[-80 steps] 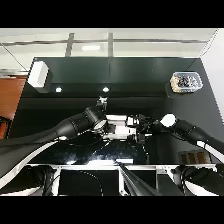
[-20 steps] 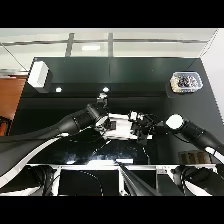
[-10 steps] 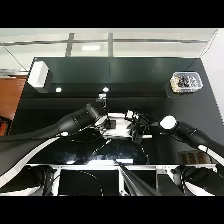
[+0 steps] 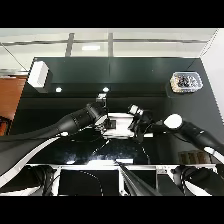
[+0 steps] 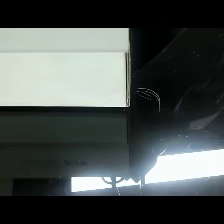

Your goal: Fold the box and place the chain.

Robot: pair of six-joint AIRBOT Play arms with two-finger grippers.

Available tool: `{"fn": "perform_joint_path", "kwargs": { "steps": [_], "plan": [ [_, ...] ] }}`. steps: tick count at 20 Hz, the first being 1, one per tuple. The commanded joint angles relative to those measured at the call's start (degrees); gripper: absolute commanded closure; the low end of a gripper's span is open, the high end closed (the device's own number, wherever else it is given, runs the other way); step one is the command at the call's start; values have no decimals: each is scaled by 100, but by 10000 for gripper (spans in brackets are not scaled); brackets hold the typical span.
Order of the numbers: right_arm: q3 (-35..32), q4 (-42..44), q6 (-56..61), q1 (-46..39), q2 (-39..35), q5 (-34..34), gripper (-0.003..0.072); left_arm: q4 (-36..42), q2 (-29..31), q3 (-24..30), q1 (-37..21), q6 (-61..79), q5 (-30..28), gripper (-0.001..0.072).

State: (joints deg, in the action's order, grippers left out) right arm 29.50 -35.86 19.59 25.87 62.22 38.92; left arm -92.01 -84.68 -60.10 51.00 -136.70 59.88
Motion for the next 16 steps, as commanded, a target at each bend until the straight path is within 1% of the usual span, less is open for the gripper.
{"fn": "perform_joint_path", "kwargs": {
  "steps": [1,3,4,5,6,7,8,9,11,12,14,16],
  "plan": [
    [131,-1084,2614,-1054,-647,844,675,-13,-2,-4,-4,11,22,685],
    [131,-1344,3836,-2280,-820,1554,673,-13,-2,-4,-4,11,24,684],
    [107,-1390,4428,-2837,-807,1755,673,-13,-2,-4,-4,11,24,684],
    [31,-1486,5121,-3338,-802,1762,673,-13,-2,-4,-4,11,24,685],
    [-59,-1788,6026,-3713,-787,1731,673,-13,-2,-4,-4,11,24,684],
    [-105,-2208,6695,-3919,-734,1773,673,-11,-2,-4,-2,11,22,684],
    [-120,-2636,7119,-3974,-645,1917,673,-13,-2,-4,-4,11,22,684],
    [-127,-2800,7361,-3943,-509,2144,673,-13,-2,-4,-2,11,22,684],
    [-131,-2476,7147,-3764,-216,2496,673,-13,-2,-4,-4,11,22,684],
    [-131,-2092,6773,-3628,-42,2621,673,-13,-2,-4,-4,11,20,684],
    [-131,-1130,5917,-3364,352,2693,673,-13,-2,-4,-4,11,20,684],
    [-131,-26,5169,-3047,796,2590,673,-13,-2,-4,-2,11,20,684]
  ]
}}
